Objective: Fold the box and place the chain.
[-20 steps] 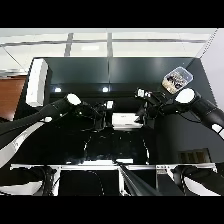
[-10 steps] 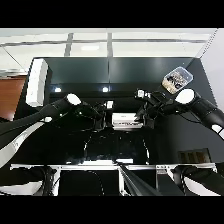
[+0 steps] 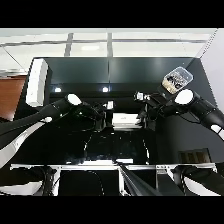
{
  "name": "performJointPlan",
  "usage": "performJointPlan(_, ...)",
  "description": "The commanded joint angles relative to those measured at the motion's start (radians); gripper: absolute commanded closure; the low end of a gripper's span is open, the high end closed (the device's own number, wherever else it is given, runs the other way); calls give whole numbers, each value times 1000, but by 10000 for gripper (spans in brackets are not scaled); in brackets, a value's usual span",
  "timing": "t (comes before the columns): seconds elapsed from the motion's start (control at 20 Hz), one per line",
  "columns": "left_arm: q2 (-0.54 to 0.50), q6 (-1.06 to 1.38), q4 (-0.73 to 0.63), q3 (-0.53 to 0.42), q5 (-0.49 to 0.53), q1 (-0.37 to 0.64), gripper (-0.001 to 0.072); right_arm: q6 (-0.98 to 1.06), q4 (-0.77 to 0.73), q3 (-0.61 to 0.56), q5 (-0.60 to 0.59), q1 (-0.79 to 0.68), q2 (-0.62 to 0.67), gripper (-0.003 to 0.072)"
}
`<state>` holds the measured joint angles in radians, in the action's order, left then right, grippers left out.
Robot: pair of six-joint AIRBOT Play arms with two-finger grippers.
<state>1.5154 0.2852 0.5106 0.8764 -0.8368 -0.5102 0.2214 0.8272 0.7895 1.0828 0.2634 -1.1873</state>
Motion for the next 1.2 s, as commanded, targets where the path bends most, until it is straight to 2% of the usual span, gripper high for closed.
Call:
performJointPlan(0.0, 1, -1, 1, 1, -2, 0, 358, 6, 4, 0, -6, 0, 0, 368)
performJointPlan(0.3, 1, -1, 1, 1, -2, 0, 358, 84, 5, -23, 66, 0, 3, 369)
performJointPlan(0.4, 1, -1, 1, 1, -2, 0, 358, 127, 0, -22, 53, -5, 23, 369)
performJointPlan(0.5, 1, -1, 1, 1, -2, 0, 357, 237, -36, -13, 47, -24, 58, 369)
performJointPlan(0.6, 1, -1, 1, 1, -2, 0, 358, 420, -133, -13, 59, -50, 79, 370)
performJointPlan(0.65, 1, -1, 1, 1, -2, 0, 357, 542, -174, -16, 67, -53, 78, 398)
performJointPlan(0.75, 1, -1, 1, 1, -2, 0, 357, 679, -219, -41, 57, -35, 77, 675)
performJointPlan(0.9, 1, -1, 1, 1, -2, 0, 358, 773, -226, -100, -52, -9, 58, 671)
performJointPlan(1.15, 1, -1, 1, 1, -2, 0, 358, 774, -224, -147, -130, -10, -9, 671)
